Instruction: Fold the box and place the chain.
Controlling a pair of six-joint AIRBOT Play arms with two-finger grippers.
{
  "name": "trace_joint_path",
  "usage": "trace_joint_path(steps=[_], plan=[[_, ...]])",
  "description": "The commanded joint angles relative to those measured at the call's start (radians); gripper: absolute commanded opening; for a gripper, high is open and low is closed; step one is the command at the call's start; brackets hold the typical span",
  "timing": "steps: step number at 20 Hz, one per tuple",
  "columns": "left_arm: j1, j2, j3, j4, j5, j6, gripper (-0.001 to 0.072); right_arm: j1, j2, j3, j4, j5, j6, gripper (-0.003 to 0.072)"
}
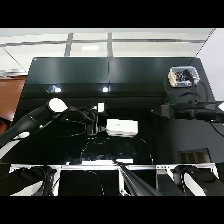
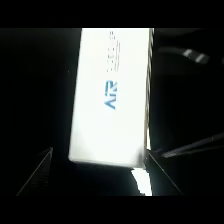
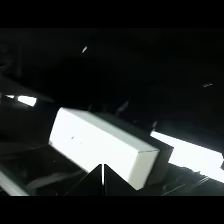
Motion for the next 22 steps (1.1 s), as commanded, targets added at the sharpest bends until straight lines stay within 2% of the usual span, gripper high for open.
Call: trace_joint_path(steps=[1,6,9,13,16,22], plan=[[-0.039,0.026,0.047,-0.079,0.018,-0.051,0.0717,-0.058,0.052,0.003,-0.04,-0.011,0.015,0.0014],[-0.15,-0.179,0.218,-0.088,0.028,-0.105,0.0717,-0.06,0.052,0.003,-0.076,-0.097,0.018,0.0014],[-0.166,-0.261,0.262,-0.087,0.023,-0.192,0.0717,-0.115,0.052,0.003,-0.172,-0.109,0.026,0.0014],[-0.181,-0.286,0.266,-0.062,0.002,-0.291,0.0717,-0.197,0.052,0.003,-0.229,-0.073,0.026,0.0014],[-0.183,-0.287,0.266,-0.007,0.002,-0.344,0.0717,-0.203,0.052,0.003,-0.228,-0.072,0.026,0.0015],[-0.187,-0.288,0.267,-0.003,-0.023,-0.363,0.0717,-0.203,0.052,0.003,-0.23,-0.072,0.025,0.0014]])
